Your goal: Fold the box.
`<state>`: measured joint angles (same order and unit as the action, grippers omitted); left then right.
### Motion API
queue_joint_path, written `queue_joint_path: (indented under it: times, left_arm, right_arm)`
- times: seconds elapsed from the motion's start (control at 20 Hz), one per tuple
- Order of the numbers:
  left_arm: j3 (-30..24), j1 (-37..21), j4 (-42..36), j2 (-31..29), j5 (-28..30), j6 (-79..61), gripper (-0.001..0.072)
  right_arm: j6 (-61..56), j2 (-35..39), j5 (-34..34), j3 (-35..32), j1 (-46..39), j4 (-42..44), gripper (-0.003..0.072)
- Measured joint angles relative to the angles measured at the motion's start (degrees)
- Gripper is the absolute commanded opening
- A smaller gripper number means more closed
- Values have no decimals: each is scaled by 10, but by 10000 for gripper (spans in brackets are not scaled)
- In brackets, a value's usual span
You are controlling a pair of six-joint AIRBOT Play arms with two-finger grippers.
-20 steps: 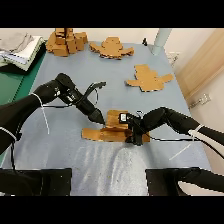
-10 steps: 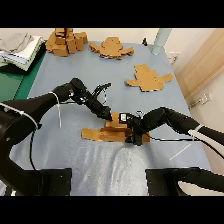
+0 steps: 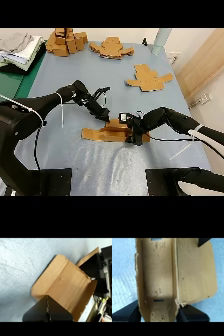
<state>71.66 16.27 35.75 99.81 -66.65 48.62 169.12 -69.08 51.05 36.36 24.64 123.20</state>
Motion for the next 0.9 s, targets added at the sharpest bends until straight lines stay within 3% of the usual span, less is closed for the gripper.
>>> queue_joint_path:
  times: [0.2,0.5,0.85,0.9]
  left_arm:
    - [-7,-25,1,-53,-22,-76,11]
    - [-74,-50,26,-194,-31,-224,11]
    - [-247,10,38,-354,102,-359,18]
    - [-269,23,38,-369,116,-388,196]
  right_arm:
    - [0,0,0,0,0,0,515]
    - [0,0,0,0,0,0,516]
    - [0,0,0,0,0,0,515]
    - [0,0,0,0,0,0,516]
